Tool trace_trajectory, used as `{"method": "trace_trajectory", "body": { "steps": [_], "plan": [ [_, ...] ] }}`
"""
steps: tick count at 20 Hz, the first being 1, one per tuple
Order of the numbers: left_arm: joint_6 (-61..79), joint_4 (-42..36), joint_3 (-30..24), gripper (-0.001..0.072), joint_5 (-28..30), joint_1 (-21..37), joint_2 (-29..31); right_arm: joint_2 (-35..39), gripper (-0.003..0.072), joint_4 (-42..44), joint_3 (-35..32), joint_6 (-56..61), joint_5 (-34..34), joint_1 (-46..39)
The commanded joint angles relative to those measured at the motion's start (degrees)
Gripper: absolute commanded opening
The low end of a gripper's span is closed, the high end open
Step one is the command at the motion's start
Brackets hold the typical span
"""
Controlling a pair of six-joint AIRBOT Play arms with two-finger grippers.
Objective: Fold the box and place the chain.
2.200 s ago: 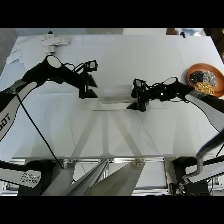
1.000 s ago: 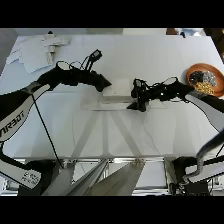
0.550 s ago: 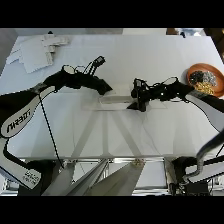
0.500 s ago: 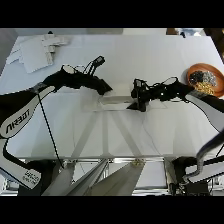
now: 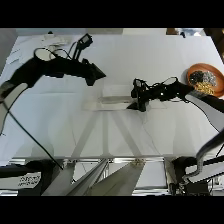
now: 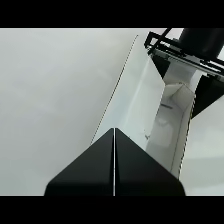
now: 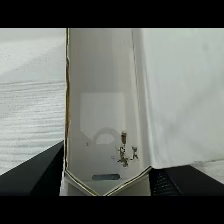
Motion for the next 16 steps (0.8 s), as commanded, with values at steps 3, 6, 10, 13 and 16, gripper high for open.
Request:
{"method": "trace_trajectory", "body": {
  "steps": [3,6,10,13,16],
  "plan": [
    [0.17,31.36,-0.07,0.0052,-3.52,0.94,6.95,0.00,0.0458,0.00,0.02,0.02,0.04,-0.02],
    [0.33,31.41,-2.01,0.0375,-4.92,1.38,4.98,0.00,0.0458,0.00,0.02,0.02,0.00,-0.02],
    [8.52,27.76,-3.28,0.0470,-6.86,-0.66,-1.44,0.00,0.0458,0.00,0.02,0.02,0.02,-0.02],
    [13.18,24.72,-3.28,0.0577,-6.88,-2.91,-5.64,0.00,0.0458,0.00,0.02,0.02,0.02,-0.02],
    [17.53,21.79,-3.28,0.0573,-6.95,-4.24,-9.03,0.00,0.0458,0.00,0.02,0.02,0.00,-0.02]
  ]
}}
